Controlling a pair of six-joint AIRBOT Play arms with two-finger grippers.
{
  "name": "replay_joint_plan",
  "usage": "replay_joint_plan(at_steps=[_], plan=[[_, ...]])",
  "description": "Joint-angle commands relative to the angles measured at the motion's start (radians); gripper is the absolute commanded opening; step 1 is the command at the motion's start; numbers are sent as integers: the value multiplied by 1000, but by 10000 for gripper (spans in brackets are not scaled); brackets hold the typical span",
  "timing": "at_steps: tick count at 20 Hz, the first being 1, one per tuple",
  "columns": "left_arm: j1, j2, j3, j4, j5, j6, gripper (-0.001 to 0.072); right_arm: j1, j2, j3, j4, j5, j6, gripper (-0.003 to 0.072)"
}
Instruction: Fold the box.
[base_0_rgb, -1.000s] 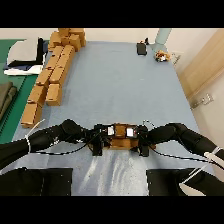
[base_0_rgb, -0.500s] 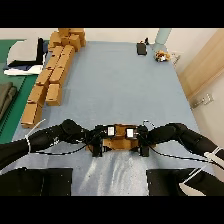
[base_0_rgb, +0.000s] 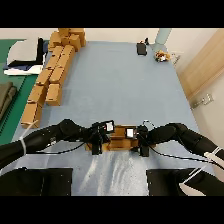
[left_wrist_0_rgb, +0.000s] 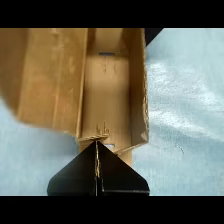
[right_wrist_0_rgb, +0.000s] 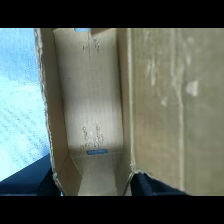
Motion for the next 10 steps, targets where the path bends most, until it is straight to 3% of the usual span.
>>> replay_joint_plan(at_steps=[1,3,6,8,10], plan=[[46,131,1,300,-118,-385,13,0,0,0,1,0,0,443],[100,243,1,476,-251,-657,13,0,0,0,1,0,0,443],[199,348,-8,652,-330,-1164,13,0,0,0,1,0,0,443],[280,349,-25,739,-396,-1472,13,0,0,0,1,0,0,443],[347,322,-60,695,-438,-1555,12,0,0,0,1,0,0,443]])
